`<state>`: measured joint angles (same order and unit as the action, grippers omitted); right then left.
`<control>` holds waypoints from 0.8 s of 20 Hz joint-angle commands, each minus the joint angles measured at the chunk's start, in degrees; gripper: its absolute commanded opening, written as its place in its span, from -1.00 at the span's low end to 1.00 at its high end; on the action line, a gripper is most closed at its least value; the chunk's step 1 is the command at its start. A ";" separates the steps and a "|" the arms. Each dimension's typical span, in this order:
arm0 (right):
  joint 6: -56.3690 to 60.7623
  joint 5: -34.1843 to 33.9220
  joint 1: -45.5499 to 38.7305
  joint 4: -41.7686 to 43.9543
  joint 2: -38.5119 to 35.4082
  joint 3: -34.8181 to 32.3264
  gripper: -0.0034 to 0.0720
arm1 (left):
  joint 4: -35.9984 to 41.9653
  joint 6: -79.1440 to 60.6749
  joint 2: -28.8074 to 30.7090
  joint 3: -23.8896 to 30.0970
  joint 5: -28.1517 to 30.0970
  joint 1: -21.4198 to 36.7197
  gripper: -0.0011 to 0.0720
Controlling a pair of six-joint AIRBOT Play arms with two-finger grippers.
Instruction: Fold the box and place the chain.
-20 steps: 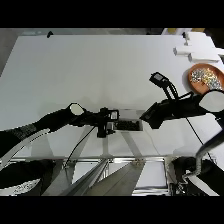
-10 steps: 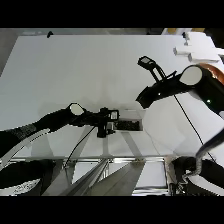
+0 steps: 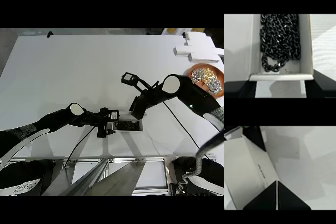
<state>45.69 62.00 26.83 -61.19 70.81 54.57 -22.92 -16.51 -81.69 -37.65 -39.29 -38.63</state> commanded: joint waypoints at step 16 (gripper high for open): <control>-10.19 -6.01 11.34 -2.34 -7.72 -9.94 -0.30 | 0.00 0.00 0.00 0.00 0.02 -0.02 -0.22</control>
<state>36.49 56.27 36.62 -62.72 63.24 44.80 -22.92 -16.53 -81.69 -37.65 -39.29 -38.63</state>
